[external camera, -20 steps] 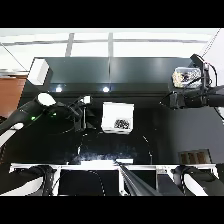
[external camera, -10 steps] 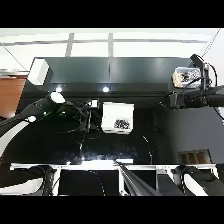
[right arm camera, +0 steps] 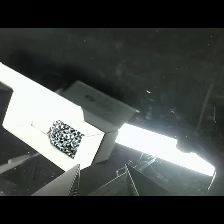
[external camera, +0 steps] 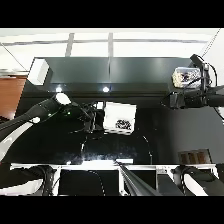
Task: Fold the box and place the chain.
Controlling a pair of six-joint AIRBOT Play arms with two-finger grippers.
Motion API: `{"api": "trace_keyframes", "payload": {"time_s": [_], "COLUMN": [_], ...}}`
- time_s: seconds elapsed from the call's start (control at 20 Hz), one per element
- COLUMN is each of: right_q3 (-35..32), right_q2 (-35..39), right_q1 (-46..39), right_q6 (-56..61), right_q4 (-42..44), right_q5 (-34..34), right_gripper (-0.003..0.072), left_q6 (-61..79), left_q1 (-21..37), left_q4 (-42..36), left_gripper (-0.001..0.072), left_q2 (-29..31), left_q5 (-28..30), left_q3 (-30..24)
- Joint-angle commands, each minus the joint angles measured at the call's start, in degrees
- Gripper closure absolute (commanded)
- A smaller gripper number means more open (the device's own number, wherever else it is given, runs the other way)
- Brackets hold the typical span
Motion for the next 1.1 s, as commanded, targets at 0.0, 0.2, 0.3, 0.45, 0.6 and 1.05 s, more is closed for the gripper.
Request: {"api": "trace_keyframes", "payload": {"time_s": [0.0, 0.2, 0.3, 0.45, 0.6, 1.05], "right_q3": [0.04, 0.04, 0.04, 0.04, 0.04, 0.04], "right_q2": [0.0, 0.0, 0.0, 0.0, 0.0, 0.0], "right_q1": [0.02, 0.04, 0.02, 0.02, 0.02, 0.04], "right_q6": [-0.15, -0.15, -0.15, -0.15, -0.15, -0.15], "right_q4": [-0.15, -0.13, -0.13, -0.13, -0.15, -0.13], "right_q5": [0.04, 0.02, 0.02, 0.02, 0.02, 0.07], "right_gripper": [0.0342, 0.0342, 0.0342, 0.0342, 0.0342, 0.0342], "left_q6": [0.0, -0.02, -0.02, 0.04, 0.09, 0.04], "left_q1": [-0.22, -0.24, -0.5, -1.62, -2.62, -3.23], "left_q4": [-0.2, -0.2, -0.22, -0.61, -2.1, -2.03], "left_gripper": [0.0001, 0.0, 0.0, 0.0, 0.0001, 0.0], "left_q2": [-0.04, -0.92, -1.81, -2.93, -3.23, -3.23], "left_q5": [0.92, 2.16, 2.1, 1.97, 2.05, -0.15], "left_q3": [0.11, 0.13, 0.26, 1.25, 1.88, 3.15]}}
